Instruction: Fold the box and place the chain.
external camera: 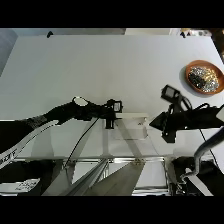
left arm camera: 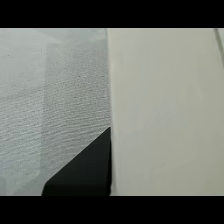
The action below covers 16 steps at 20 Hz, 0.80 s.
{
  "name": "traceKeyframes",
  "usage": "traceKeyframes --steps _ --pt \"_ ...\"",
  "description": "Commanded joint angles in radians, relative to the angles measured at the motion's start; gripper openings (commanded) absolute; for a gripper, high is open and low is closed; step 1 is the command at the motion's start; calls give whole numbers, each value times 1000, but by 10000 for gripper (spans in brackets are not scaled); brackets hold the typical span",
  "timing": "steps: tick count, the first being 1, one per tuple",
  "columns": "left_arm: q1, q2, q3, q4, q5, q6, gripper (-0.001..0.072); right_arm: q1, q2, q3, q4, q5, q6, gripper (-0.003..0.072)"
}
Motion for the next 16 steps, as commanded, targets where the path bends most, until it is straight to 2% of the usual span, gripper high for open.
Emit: traceKeyframes --steps 1,4,6,7,8,9,10,13,14,16 --pt "-1 0 -1 0 0 0 9 124 -15 0 -111 31 -46 18" --pt "0 0 -1 0 0 0 9 159 13 -21 -177 -8 -44 18" --pt "0 0 -1 0 0 0 9 216 83 -98 -267 -137 -50 23" --pt "-1 0 -1 0 0 0 9 243 125 -152 -285 -214 -68 148" --pt "-1 0 -1 0 0 0 9 263 159 -208 -281 -295 -105 393" --pt "-1 0 -1 0 0 0 9 279 188 -264 -276 -386 -140 557" --pt "-1 0 -1 0 0 0 9 292 206 -318 -276 -455 -154 637" --pt "-1 0 -1 0 0 0 9 322 197 -430 -281 -565 -153 659" --pt "-1 0 -1 0 -1 0 9 332 192 -452 -292 -595 -154 694" --pt "-1 0 -1 0 0 0 9 350 165 -474 -297 -651 -153 697"
